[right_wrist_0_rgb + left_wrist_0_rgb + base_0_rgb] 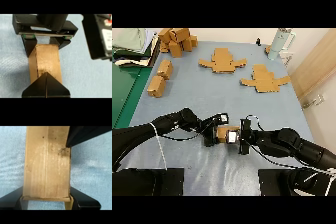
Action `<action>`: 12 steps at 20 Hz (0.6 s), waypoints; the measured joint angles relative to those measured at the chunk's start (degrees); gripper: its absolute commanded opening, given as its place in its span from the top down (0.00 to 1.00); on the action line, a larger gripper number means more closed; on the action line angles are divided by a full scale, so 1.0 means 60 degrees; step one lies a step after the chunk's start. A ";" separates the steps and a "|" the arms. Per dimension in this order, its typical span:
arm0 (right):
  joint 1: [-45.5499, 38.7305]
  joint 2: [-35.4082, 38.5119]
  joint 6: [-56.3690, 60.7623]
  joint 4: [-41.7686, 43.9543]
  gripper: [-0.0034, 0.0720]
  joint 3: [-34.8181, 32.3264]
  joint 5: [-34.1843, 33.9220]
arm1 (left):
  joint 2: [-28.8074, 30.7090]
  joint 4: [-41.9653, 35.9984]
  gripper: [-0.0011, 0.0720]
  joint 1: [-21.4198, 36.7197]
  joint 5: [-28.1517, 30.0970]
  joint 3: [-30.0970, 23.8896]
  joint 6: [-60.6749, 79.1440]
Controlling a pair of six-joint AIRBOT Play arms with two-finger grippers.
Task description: Fold the box.
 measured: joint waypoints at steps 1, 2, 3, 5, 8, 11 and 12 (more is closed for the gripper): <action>0.0000 0.0000 0.0000 -0.0007 0.95 0.0000 -0.0011 | 0.0000 0.0000 0.33 0.0000 0.0000 0.0000 0.0000; 0.0000 -0.0011 0.0000 -0.0007 0.95 0.0000 -0.0025 | 0.0000 0.0000 0.33 0.0000 0.0000 0.0000 0.0000; -0.0011 -0.0036 0.0000 -0.0007 0.95 0.0000 -0.0113 | 0.0000 0.0000 0.33 0.0000 0.0000 0.0000 0.0000; -0.0033 -0.0058 0.0044 -0.0040 0.95 0.0000 -0.0328 | 0.0000 0.0000 0.33 0.0000 0.0000 0.0000 0.0000; -0.0080 -0.0058 0.0390 -0.0430 0.95 0.0000 -0.0674 | 0.0000 0.0000 0.33 0.0000 0.0000 0.0000 0.0000; -0.0076 -0.0018 0.0739 -0.0812 0.95 0.0000 -0.0816 | 0.0000 0.0000 0.33 0.0000 0.0000 0.0000 0.0004; -0.0076 -0.0011 0.0827 -0.0882 0.95 0.0000 -0.0867 | 0.0000 0.0000 0.33 0.0000 0.0000 0.0000 0.0000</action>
